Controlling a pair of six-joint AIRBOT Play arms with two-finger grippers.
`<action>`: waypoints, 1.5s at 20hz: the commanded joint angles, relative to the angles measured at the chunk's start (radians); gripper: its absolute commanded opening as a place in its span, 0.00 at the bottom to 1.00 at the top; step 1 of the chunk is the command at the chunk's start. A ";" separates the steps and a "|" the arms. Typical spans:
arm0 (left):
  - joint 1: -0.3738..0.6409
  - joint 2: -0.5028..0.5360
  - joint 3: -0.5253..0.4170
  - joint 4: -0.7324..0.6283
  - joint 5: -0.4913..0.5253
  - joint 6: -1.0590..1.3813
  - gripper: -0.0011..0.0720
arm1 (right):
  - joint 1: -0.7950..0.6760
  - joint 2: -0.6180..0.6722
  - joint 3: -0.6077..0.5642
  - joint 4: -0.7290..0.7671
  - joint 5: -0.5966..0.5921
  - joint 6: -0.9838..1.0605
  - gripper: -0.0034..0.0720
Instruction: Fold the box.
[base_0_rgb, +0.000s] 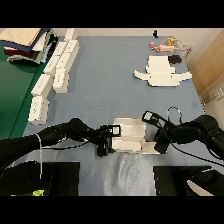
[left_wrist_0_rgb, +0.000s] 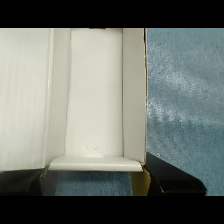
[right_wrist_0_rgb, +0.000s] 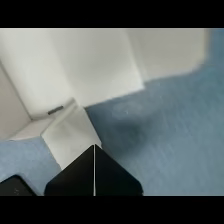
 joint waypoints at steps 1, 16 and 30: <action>0.001 0.000 0.001 0.001 0.001 -0.001 0.83 | -0.003 0.011 0.080 -0.388 -0.172 0.654 0.05; 0.001 0.000 0.001 0.001 0.001 -0.001 0.83 | -0.154 -0.046 -0.030 0.185 -0.144 0.836 0.05; 0.001 0.000 0.001 0.001 0.000 -0.001 0.83 | -0.135 0.023 -0.010 0.390 -0.047 0.704 0.66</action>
